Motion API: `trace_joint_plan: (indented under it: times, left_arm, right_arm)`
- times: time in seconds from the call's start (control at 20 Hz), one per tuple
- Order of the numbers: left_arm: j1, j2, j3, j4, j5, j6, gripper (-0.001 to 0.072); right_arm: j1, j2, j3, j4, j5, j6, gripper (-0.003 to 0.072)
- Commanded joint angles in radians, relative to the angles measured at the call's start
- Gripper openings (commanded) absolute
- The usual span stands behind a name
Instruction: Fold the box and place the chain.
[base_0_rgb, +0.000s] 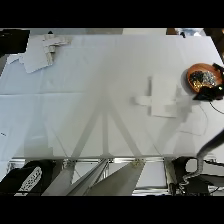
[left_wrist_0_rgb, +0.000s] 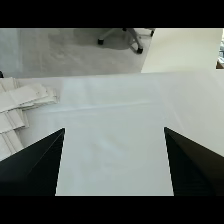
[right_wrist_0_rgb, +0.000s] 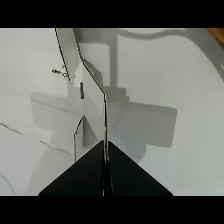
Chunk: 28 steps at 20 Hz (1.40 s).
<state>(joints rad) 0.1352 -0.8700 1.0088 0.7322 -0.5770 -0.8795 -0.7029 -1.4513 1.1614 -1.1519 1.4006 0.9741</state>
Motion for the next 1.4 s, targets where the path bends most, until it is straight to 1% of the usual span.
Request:
trace_joint_plan:
  times: [0.0, 0.15, 0.25, 0.4, 0.5, 0.55, 0.65, 0.7, 0.85, 0.9, 1.0, 1.15, 1.25, 1.35]
  left_arm:
    - [0.0, 0.001, 0.0, 0.0, 0.0, 0.0, 0.0701]
    - [0.0, 0.001, 0.0, 0.0, 0.0, 0.0, 0.0701]
    - [0.0, 0.001, 0.0, 0.0, 0.0, 0.0, 0.0701]
    - [0.0, 0.001, 0.0, 0.0, 0.0, 0.0, 0.0701]
    - [0.0, 0.001, 0.0, 0.0, 0.0, 0.0, 0.0701]
    - [0.0, 0.001, 0.0, 0.0, 0.0, 0.0, 0.0701]
    - [0.0, 0.001, 0.0, 0.0, 0.0, 0.0, 0.0701]
    - [0.0, 0.0, 0.0, 0.0, 0.0, 0.0, 0.0701]
    - [0.0, 0.001, 0.0, 0.0, 0.0, 0.0, 0.0701]
    - [0.0, 0.001, 0.0, 0.0, 0.0, 0.0, 0.0701]
    - [0.0, 0.001, 0.0, 0.0, 0.0, 0.0, 0.0701]
    - [0.0, 0.001, 0.0, 0.0, 0.0, 0.0, 0.0701]
    - [0.0, 0.0, 0.0, 0.0, 0.0, 0.0, 0.0701]
    - [0.0, 0.0, 0.0, 0.0, 0.0, 0.0, 0.0701]
  right_arm:
    - [0.169, 0.038, 0.001, 0.145, -0.022, -0.014, 0.0012]
    - [0.372, 0.055, 0.001, 0.156, -0.082, -0.015, 0.0012]
    - [0.485, 0.069, 0.001, 0.196, -0.147, -0.029, 0.0011]
    - [0.603, 0.111, 0.001, 0.319, -0.286, -0.161, 0.0011]
    - [0.653, 0.126, 0.001, 0.344, -0.348, -0.215, 0.0011]
    - [0.662, 0.127, -0.001, 0.344, -0.37, -0.221, 0.0011]
    - [0.646, 0.134, -0.042, 0.394, -0.43, -0.257, 0.001]
    - [0.639, 0.147, -0.086, 0.423, -0.478, -0.288, 0.001]
    - [0.613, 0.198, -0.275, 0.494, -0.634, -0.375, 0.001]
    - [0.597, 0.208, -0.333, 0.502, -0.662, -0.393, 0.001]
    - [0.566, 0.212, -0.423, 0.502, -0.688, -0.443, 0.0011]
    - [0.522, 0.212, -0.516, 0.529, -0.74, -0.48, 0.0012]
    - [0.494, 0.212, -0.544, 0.566, -0.771, -0.488, 0.0012]
    - [0.484, 0.212, -0.547, 0.599, -0.78, -0.518, 0.0011]
